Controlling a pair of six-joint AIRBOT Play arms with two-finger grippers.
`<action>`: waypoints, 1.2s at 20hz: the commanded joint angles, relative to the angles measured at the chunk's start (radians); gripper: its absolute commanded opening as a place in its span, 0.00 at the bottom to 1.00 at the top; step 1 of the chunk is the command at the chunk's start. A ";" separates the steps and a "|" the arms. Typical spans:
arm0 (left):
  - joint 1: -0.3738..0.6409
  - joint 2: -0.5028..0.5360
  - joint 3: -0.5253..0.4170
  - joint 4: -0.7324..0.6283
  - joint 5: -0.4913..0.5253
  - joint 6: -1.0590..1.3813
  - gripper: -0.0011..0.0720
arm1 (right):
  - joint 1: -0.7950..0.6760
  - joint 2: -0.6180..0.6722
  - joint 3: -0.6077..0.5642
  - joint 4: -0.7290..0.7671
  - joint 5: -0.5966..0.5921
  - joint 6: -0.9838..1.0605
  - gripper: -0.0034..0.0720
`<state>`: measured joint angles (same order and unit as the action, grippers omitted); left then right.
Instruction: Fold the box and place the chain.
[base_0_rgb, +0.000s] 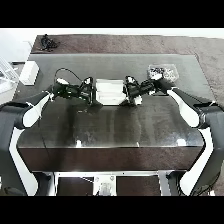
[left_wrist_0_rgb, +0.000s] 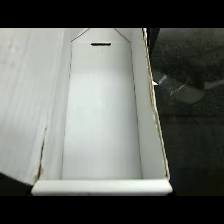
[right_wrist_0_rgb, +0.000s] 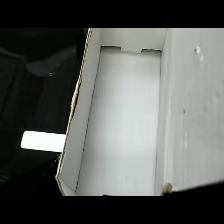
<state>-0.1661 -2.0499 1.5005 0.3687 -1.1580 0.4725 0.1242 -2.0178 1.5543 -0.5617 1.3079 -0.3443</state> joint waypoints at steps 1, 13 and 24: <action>0.001 -0.001 0.000 -0.003 -0.002 0.000 0.44 | -0.046 0.023 0.003 -0.035 0.055 0.040 1.00; 0.001 0.000 0.000 -0.003 -0.002 0.000 0.44 | -0.120 0.124 0.000 0.240 0.273 0.129 0.06; 0.001 -0.001 0.000 -0.003 -0.002 0.000 0.44 | -0.030 0.053 0.087 0.178 -0.109 0.275 0.06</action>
<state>-0.1654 -2.0502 1.5009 0.3653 -1.1595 0.4721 0.0883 -1.9343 1.6012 -0.3454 1.2762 -0.1242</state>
